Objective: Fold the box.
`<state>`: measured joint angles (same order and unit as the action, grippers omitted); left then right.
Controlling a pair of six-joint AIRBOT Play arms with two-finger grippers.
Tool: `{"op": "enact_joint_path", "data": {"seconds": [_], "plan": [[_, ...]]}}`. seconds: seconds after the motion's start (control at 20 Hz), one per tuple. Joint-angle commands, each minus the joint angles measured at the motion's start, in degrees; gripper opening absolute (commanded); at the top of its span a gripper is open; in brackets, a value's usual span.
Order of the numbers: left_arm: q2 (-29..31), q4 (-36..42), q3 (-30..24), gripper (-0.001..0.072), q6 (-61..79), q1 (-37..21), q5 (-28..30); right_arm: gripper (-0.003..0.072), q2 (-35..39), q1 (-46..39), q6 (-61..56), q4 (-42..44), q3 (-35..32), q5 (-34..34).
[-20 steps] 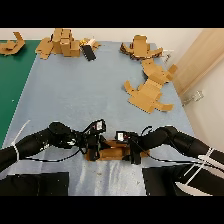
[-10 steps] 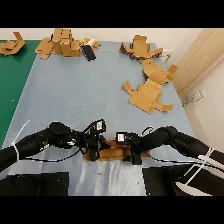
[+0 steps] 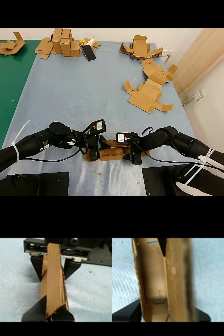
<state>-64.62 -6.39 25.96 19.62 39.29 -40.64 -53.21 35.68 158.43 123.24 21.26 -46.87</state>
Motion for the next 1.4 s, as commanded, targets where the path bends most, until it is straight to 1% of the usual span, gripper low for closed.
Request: {"op": "enact_joint_path", "data": {"seconds": [0.0, 1.1, 1.25, 1.35], "plan": [[0.0, 0.0, 0.1, 0.0016, 0.0, -0.1, 0.0, 0.0449, 0.0, 0.2, 0.2, 0.0, 0.0, -0.2], [0.0, 0.2, 0.0, 0.0015, -0.6, -0.1, 0.4, 0.0449, 0.1, 0.2, 0.2, 0.0, 0.1, -0.1], [0.0, 0.2, 0.1, 0.0015, -6.1, -0.1, 2.8, 0.0449, 0.1, 0.2, 0.2, 0.0, 0.1, -0.1], [0.0, 0.2, 0.1, 0.0016, -7.3, -0.1, 3.7, 0.0448, 0.1, 0.2, 0.2, 0.0, 0.1, 0.0]]}}
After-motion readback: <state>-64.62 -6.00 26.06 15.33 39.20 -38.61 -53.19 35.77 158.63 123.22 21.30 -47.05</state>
